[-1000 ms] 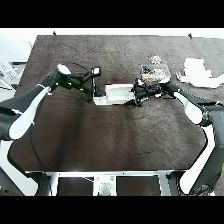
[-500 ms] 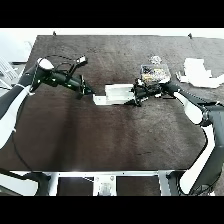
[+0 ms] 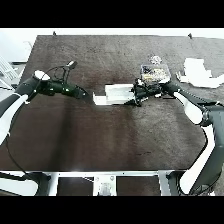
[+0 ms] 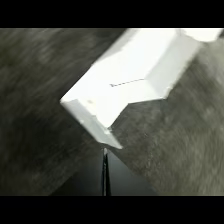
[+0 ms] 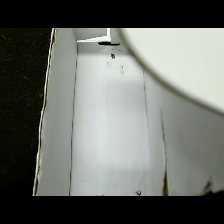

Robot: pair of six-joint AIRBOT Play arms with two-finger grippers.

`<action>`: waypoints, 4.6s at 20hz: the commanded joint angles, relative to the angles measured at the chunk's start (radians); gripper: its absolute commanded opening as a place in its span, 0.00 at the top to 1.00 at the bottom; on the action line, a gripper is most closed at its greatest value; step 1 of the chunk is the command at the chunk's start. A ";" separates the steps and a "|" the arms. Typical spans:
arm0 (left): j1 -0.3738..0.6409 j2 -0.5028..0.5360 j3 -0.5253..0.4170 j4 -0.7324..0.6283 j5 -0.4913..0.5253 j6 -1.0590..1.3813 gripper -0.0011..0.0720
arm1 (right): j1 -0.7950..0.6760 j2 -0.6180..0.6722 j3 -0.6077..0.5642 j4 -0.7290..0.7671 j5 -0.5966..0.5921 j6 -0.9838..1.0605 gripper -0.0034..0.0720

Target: Fold the box and place the chain.

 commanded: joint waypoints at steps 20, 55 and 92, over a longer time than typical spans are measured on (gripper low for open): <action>-0.101 -0.216 -0.001 -0.237 0.130 -0.135 0.96 | 0.000 0.000 0.000 0.000 0.000 0.000 0.19; -0.179 -0.212 0.216 -0.089 0.002 -0.430 0.37 | 0.000 0.000 0.000 0.000 0.000 0.000 0.19; -0.379 -0.304 0.517 0.573 -0.067 -1.234 0.37 | 0.000 0.000 0.000 0.000 0.000 0.000 0.19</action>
